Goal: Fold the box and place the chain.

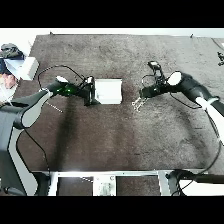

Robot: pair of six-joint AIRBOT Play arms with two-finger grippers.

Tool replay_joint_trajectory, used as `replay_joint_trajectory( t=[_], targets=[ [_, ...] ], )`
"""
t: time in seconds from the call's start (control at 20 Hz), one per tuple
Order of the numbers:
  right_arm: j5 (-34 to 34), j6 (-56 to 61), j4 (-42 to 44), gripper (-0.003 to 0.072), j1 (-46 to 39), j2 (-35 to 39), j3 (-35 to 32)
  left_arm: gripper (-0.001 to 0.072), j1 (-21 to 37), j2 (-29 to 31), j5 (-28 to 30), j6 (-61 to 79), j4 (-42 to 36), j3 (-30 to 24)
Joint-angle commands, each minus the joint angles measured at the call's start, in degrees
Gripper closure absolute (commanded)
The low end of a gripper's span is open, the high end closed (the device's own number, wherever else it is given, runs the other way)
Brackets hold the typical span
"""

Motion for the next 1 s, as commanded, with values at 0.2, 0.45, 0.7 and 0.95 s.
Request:
replay_joint_trajectory(
  t=[0.2,0.45,0.7,0.95],
  targets=[
    [-6.43,-1.77,4.33,0.0701,7.91,15.26,6.97,0.0176,0.00,-0.02,0.00,0.02,0.02,0.00],
    [-7.21,-3.50,3.45,0.0701,14.19,13.11,18.91,0.0175,0.00,-0.02,0.00,0.02,0.02,0.02],
    [-8.48,-4.96,3.48,0.0701,17.81,7.69,26.60,0.0175,0.00,-0.02,0.02,0.02,0.02,0.00],
    [-8.76,-5.70,4.35,0.0701,21.57,2.80,30.05,0.0175,0.00,-0.02,0.02,0.02,0.02,0.00]
  ],
)
